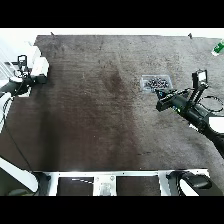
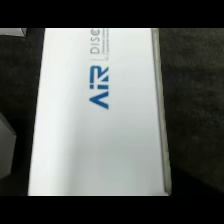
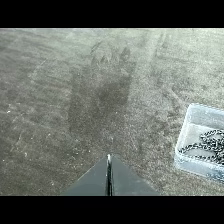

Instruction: Fold the box and place the chain.

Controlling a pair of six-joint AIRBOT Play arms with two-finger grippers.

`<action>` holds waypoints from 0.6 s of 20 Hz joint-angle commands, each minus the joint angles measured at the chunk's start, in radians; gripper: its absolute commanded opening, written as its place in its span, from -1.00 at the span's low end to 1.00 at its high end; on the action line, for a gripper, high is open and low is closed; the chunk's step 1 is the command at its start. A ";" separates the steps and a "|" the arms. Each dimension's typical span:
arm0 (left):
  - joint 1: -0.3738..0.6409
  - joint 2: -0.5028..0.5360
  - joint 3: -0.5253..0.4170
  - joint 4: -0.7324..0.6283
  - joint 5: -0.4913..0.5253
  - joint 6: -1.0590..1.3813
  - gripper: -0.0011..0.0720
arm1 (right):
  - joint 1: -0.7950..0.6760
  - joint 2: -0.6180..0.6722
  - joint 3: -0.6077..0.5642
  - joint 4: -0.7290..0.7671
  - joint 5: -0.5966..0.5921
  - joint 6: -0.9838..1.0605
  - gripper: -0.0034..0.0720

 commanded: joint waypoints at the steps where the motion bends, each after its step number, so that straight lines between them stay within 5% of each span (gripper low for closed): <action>1: 0.001 -0.002 0.000 0.000 0.003 -0.008 0.32 | 0.000 0.000 0.000 0.004 0.001 0.000 -0.88; 6: 0.001 -0.002 0.001 0.001 -0.011 -0.006 0.39 | 0.000 0.000 0.000 0.004 0.001 0.000 -0.88; 8: 0.001 -0.002 0.001 0.002 -0.009 -0.002 0.71 | 0.000 0.000 0.000 0.004 0.001 0.000 -0.88; 12: 0.001 0.003 0.001 0.005 -0.010 0.017 0.76 | 0.000 0.000 0.000 0.004 0.001 0.000 -0.88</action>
